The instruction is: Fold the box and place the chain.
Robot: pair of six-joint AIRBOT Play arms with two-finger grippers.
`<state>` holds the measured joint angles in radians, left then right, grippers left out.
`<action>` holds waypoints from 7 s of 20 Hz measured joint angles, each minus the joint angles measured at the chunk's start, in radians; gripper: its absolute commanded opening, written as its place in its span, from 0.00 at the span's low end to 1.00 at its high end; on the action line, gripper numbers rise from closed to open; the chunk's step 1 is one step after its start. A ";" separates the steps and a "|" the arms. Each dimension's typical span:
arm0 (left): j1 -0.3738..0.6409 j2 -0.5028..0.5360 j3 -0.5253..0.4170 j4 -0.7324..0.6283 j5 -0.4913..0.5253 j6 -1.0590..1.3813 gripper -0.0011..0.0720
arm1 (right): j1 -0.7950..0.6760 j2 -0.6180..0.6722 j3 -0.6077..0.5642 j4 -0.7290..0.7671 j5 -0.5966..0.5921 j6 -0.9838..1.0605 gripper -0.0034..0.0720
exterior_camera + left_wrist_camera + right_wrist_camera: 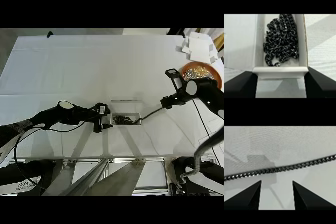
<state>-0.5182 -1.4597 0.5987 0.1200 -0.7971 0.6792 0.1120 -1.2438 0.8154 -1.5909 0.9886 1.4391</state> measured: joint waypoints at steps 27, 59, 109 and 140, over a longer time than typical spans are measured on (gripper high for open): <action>0.000 0.000 0.000 0.000 0.000 0.000 0.11 | 0.000 0.011 -0.094 0.006 -0.182 0.050 0.44; 0.000 0.000 0.000 0.000 0.000 0.000 0.11 | 0.000 -0.051 -0.099 0.089 -0.211 0.049 0.06; 0.000 0.000 0.000 0.000 0.000 0.000 0.11 | -0.001 0.038 -0.100 0.175 -0.150 0.072 0.06; 0.000 0.000 0.000 0.000 0.000 0.000 0.11 | 0.299 0.393 -0.100 0.888 -0.024 -0.370 0.06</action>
<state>-0.5182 -1.4601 0.5987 0.1200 -0.7975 0.6792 0.4114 -0.8505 0.7151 -0.7033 0.9646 1.0691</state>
